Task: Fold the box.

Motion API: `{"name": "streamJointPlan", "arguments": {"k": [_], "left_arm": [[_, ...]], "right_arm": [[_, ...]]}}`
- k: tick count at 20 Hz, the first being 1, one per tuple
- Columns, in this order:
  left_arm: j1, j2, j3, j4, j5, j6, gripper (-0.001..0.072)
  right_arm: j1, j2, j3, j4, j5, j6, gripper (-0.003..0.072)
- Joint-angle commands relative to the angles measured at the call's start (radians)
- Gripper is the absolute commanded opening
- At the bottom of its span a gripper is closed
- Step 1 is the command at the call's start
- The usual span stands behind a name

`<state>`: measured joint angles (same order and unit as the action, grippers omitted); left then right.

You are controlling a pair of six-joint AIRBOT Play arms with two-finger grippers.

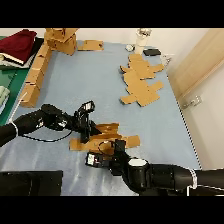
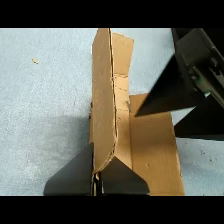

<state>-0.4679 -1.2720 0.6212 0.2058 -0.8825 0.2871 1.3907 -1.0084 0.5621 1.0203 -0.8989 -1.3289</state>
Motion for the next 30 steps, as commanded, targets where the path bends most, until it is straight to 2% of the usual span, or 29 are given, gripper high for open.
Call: {"name": "streamJointPlan", "arguments": {"k": [1,4,8,16,21,25,27,30], "left_arm": [[0.000,0.000,0.001,0.000,0.000,0.000,0.0011],[0.000,0.000,0.001,0.000,0.000,0.000,0.0011],[0.000,0.000,0.001,0.000,0.000,0.000,0.0011],[0.000,0.000,0.001,0.000,0.000,0.000,0.0011],[0.000,0.000,0.001,0.000,0.000,0.000,0.0011],[0.000,0.000,0.001,0.000,0.000,0.000,0.0011],[0.000,0.000,0.001,0.000,0.000,0.000,0.0011],[0.000,0.000,0.001,0.000,0.000,0.000,0.0011]], "right_arm": [[-0.091,0.000,0.000,0.086,0.004,-0.023,0.0717],[-0.214,0.015,-0.001,0.208,0.033,-0.185,0.0717],[-0.333,0.092,-0.002,0.292,0.103,-0.332,0.0716],[-0.444,0.196,-0.076,0.490,0.193,-0.571,0.0716],[-0.445,0.233,-0.077,0.475,0.183,-0.573,0.0716],[-0.519,0.248,-0.077,0.490,0.189,-0.652,0.0716],[-0.582,0.247,-0.077,0.593,0.192,-0.781,0.0716],[-0.696,0.247,-0.084,0.827,0.183,-1.063,0.0716]]}}
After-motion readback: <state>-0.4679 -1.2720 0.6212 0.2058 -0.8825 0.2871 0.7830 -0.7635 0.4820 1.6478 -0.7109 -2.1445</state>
